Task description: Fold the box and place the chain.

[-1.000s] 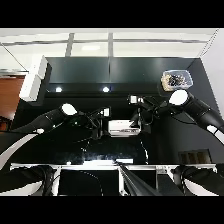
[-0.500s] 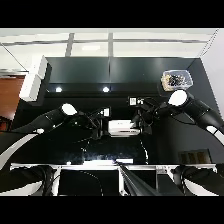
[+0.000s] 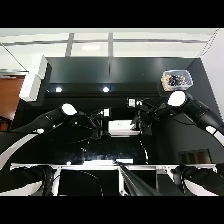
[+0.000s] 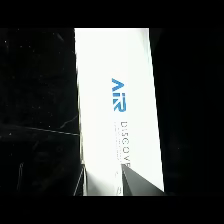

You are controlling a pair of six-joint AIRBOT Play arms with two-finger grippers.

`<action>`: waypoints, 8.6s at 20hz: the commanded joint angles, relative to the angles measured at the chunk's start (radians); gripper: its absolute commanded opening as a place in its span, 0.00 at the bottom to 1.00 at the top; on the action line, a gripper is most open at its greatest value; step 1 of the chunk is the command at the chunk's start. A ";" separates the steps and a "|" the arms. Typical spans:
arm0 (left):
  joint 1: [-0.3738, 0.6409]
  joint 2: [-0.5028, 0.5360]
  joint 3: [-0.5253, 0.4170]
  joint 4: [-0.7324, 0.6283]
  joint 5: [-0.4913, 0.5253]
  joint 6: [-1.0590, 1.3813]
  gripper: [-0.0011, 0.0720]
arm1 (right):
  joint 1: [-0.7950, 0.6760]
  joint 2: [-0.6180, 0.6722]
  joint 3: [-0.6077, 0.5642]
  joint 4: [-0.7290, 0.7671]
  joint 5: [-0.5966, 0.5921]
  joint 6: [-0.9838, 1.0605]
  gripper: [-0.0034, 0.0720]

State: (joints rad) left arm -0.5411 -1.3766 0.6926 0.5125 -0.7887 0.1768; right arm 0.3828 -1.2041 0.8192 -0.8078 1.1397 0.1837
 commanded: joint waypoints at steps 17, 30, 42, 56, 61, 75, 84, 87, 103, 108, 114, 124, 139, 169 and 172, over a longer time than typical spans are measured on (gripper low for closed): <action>0.000 0.000 0.000 0.000 0.002 -0.002 0.52 | -0.076 0.135 0.018 0.063 0.020 0.406 0.39; 0.000 0.000 0.000 0.000 0.003 -0.002 0.52 | -0.111 0.003 -0.180 0.410 -0.093 0.789 0.06; 0.000 0.000 0.000 0.000 0.003 -0.002 0.52 | -0.077 -0.062 -0.180 0.330 -0.141 0.791 0.06; 0.000 0.009 0.000 0.000 -0.001 -0.003 0.57 | -0.185 0.051 -0.026 0.342 0.156 0.789 0.06; 0.022 0.074 0.000 0.229 -0.003 -0.264 0.99 | -0.423 0.226 0.021 0.249 0.217 0.801 0.06; -0.193 0.059 0.209 0.223 -0.009 -0.533 0.99 | -0.681 0.293 0.019 0.204 0.185 0.800 0.06; -0.215 -0.061 0.302 0.241 0.002 -0.533 0.99 | -0.681 0.293 0.019 0.203 0.184 0.791 0.06; -0.216 -0.067 0.302 0.241 0.000 -0.533 0.99 | -0.681 0.293 0.019 0.204 0.184 0.789 0.06; -0.233 -0.075 0.301 0.267 -0.019 -0.533 0.99 | -0.681 0.293 0.019 0.204 0.183 0.789 0.06; -0.270 -0.117 0.301 0.315 0.032 -0.533 0.99 | -0.681 0.293 0.019 0.204 0.183 0.789 0.06; -0.313 -0.168 0.301 0.344 0.111 -0.533 0.99 | -0.681 0.293 0.019 0.204 0.182 0.789 0.06; 0.010 0.114 0.193 0.624 -0.244 -0.911 0.41 | -0.682 0.293 0.019 0.204 0.183 0.789 0.06; 1.138 0.425 -0.030 0.732 -0.085 -1.038 0.41 | -0.681 0.293 0.019 0.204 0.158 0.781 0.06; 0.880 0.424 0.429 0.757 -0.454 -1.164 0.04 | -0.492 0.301 0.227 0.078 0.234 0.964 0.06; 0.691 0.559 0.381 0.717 -0.421 -1.318 0.04 | -0.468 0.362 0.278 -0.013 0.291 0.988 0.06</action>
State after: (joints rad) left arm 0.3031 -0.9283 1.0931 1.2640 -1.1854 -1.0142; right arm -0.1204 -0.8810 1.0382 -0.7132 1.3849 1.1290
